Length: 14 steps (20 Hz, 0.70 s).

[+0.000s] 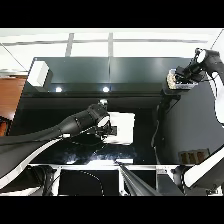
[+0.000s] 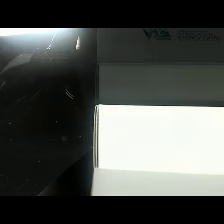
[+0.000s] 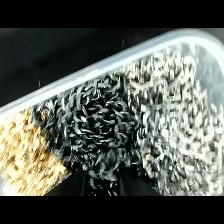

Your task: Fold the box and place the chain.

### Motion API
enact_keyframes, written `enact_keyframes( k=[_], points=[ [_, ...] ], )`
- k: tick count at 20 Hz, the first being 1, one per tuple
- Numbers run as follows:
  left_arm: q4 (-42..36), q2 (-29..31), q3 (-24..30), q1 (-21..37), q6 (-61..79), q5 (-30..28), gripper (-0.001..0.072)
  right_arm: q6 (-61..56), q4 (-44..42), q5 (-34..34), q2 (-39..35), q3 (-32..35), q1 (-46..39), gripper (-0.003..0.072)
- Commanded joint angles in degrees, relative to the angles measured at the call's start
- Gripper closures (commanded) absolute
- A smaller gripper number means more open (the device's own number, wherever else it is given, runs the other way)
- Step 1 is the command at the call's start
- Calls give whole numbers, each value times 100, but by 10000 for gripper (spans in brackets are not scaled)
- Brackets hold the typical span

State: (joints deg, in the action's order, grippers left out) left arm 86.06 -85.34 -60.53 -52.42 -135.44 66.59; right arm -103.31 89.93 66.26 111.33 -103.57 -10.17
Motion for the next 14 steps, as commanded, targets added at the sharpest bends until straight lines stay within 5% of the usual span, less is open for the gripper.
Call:
enact_keyframes(
  k=[1,14],
  points=[
    [2,-2,0,-2,2,-4,678,533,-564,435,-227,-476,-125,646],
    [0,-2,0,-2,2,-2,678,1545,-1779,420,-2833,-715,-782,647]
  ],
)
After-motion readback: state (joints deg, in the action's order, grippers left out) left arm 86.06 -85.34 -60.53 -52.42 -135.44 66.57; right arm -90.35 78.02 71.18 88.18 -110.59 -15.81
